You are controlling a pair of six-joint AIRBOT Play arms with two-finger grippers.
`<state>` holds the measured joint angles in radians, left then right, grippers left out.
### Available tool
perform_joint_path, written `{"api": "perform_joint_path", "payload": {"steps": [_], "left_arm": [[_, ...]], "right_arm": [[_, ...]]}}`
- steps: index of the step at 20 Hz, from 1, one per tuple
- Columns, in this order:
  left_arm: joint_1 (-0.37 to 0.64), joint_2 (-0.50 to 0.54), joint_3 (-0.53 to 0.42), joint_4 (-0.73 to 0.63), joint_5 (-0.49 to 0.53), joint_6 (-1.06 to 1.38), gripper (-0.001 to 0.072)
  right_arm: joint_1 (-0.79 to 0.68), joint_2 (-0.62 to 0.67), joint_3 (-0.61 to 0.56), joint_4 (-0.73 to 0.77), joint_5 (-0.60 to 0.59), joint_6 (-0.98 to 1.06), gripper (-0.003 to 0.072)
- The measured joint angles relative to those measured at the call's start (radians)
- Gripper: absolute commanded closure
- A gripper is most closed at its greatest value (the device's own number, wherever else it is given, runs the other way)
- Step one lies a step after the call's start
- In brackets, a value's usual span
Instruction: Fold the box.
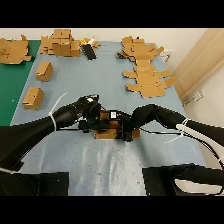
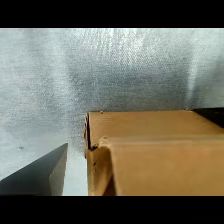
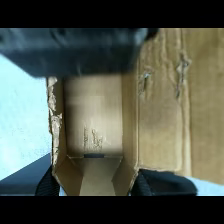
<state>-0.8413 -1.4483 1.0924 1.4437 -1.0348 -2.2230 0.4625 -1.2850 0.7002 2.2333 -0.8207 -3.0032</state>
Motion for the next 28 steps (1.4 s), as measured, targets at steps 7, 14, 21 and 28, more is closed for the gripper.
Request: {"api": "perform_joint_path", "payload": {"steps": [7,14,21,28], "left_arm": [[-0.006,-0.049,0.049,0.000,-0.047,0.031,0.0228],[-0.013,-0.077,0.054,-0.006,-0.066,0.032,0.0697],[-0.013,-0.088,0.050,-0.042,-0.060,0.035,0.0133],[-0.006,-0.056,0.053,-0.060,-0.068,0.027,0.0083]], "right_arm": [[0.000,0.000,0.000,0.000,0.000,0.000,0.0187],[0.001,0.000,0.000,-0.001,-0.003,0.000,0.0187],[0.001,0.000,0.000,-0.001,0.000,-0.001,0.0187],[0.001,0.000,0.000,0.001,0.002,0.000,0.0187]]}}
